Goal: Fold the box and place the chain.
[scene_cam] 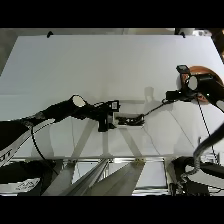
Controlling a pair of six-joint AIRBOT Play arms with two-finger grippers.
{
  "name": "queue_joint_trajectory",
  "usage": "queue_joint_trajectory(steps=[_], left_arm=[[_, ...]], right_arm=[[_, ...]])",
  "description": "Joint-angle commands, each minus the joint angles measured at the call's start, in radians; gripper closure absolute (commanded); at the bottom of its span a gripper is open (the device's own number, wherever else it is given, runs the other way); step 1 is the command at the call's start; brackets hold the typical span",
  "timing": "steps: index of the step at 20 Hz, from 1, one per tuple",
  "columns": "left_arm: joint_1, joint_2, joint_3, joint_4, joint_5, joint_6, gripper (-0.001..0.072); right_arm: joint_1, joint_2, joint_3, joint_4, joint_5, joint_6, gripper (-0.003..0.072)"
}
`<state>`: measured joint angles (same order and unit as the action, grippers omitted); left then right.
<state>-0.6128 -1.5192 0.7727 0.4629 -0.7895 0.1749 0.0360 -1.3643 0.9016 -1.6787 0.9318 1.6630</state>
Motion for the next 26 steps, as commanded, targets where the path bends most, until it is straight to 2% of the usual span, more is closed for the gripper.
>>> queue_joint_trajectory(steps=[1,6,7,8,11,13,14,21,26], left_arm=[[0.0,0.001,0.0,0.0,0.0,0.0,0.0313],[0.0,0.001,0.0,0.0,0.0,0.0,0.0313],[0.0,0.001,0.0,0.0,0.0,0.0,0.0313],[0.0,0.001,0.0,0.0,0.0,0.0,0.0313],[0.0,0.001,0.0,0.0,0.0,0.0,0.0313],[0.0,0.001,0.0,0.0,0.0,0.0,0.0313],[0.0,0.001,0.0,0.0,0.0,0.0,0.0313],[0.0,0.001,0.0,0.0,0.0,0.0,0.0313],[0.0,0.001,0.0,0.0,0.0,0.0,0.0313]], right_arm=[[0.028,-0.067,0.029,0.015,-0.037,-0.001,0.0127],[0.031,-0.111,0.029,0.017,0.016,0.0,0.0159],[0.031,-0.113,0.029,0.018,0.029,0.0,0.0192],[0.031,-0.113,0.029,0.019,0.04,0.0,0.0269],[0.032,-0.112,0.029,0.045,0.067,0.0,0.0427],[0.031,-0.105,0.029,0.044,0.073,-0.001,0.0619],[0.031,-0.095,0.029,0.042,0.069,-0.001,0.0668],[0.032,0.042,0.029,0.049,0.065,-0.05,0.0669],[0.032,0.243,0.029,0.118,0.111,-0.102,0.0669]])
